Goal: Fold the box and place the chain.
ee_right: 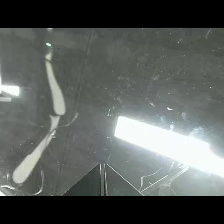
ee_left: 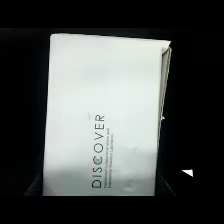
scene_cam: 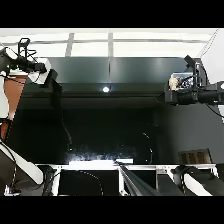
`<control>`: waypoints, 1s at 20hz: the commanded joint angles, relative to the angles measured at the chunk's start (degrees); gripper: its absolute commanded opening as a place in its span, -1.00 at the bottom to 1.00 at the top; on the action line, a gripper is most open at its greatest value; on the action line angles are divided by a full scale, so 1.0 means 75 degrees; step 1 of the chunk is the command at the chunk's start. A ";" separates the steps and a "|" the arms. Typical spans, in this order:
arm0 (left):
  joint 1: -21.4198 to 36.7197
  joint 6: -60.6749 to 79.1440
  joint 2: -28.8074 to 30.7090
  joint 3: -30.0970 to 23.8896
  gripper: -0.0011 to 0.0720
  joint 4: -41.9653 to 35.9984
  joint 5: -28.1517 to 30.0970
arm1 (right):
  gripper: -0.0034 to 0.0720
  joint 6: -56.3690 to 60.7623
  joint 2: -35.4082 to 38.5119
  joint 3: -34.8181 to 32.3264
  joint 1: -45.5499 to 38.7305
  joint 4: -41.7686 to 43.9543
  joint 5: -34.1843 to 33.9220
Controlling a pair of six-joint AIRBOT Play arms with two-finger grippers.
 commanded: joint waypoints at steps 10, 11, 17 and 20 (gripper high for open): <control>-0.0064 -0.0816 0.0863 0.0976 0.99 0.1145 -0.2629 | -0.80 -0.0006 -0.0003 -0.0009 0.0006 -0.0166 -0.0495; -0.0067 -0.1023 0.1072 0.0959 0.98 0.1139 -0.3162 | -0.80 -0.0006 -0.0003 -0.0009 0.0006 -0.0166 -0.0466; -0.0274 -0.2990 0.2605 -0.0609 -0.11 -0.0163 -0.5837 | -0.80 0.0833 0.0044 -0.0009 -0.0003 -0.1399 -0.0207; -0.1003 -0.2637 0.5080 -0.3509 -0.24 -0.0638 -0.3468 | -0.80 0.1061 0.0778 -0.0303 -0.0003 -0.2465 -0.0452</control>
